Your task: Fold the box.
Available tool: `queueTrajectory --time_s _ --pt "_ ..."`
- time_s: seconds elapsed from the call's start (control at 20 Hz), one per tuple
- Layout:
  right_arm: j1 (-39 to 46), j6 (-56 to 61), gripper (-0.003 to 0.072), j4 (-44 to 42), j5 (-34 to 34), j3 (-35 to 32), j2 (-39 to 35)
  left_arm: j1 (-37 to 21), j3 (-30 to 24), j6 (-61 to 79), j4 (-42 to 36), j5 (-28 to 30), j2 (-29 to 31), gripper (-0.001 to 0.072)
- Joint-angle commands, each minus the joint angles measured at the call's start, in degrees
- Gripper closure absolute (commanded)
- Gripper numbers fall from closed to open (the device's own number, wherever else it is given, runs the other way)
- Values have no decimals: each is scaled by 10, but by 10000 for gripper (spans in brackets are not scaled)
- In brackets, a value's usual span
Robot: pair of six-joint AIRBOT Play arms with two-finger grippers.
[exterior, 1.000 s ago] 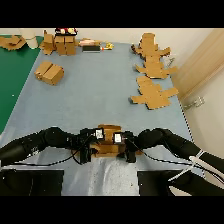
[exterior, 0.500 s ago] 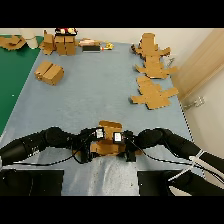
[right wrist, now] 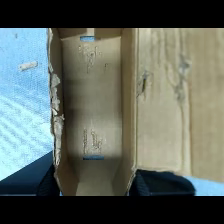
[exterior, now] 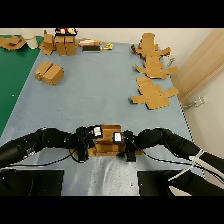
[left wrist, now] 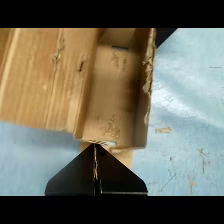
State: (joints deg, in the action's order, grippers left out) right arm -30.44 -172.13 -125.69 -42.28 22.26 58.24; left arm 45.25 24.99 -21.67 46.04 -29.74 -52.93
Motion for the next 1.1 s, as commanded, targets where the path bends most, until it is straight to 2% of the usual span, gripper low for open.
queueTrajectory --time_s 0.0,0.05,0.15,0.2,0.25,0.3,0.35,0.4,0.6,0.7,1.05 --pt "0 0 248 0 -2 0 0 0 4 -198 165 -19 73 695" --pt "0 0 248 0 -2 0 0 0 4 -279 214 -28 110 696" --pt "0 0 248 0 -2 0 0 -20 3 -551 325 -60 165 695" --pt "0 0 248 0 -2 0 0 -43 3 -715 387 -98 183 696" --pt "0 0 248 0 -2 0 0 -75 2 -869 442 -163 195 695" --pt "0 0 248 0 -2 0 0 -108 -2 -950 455 -225 200 696" --pt "0 0 248 -1 -2 0 0 -136 -13 -942 434 -257 201 696" --pt "0 0 248 -1 -2 0 0 -161 -30 -896 378 -263 200 696" --pt "0 0 248 -1 -2 0 0 -220 -102 -734 126 -198 197 698" --pt "0 0 248 -1 -3 0 0 -224 -116 -697 54 -186 184 698" --pt "0 0 248 -1 -3 0 0 -220 -144 -579 -126 -124 127 697"
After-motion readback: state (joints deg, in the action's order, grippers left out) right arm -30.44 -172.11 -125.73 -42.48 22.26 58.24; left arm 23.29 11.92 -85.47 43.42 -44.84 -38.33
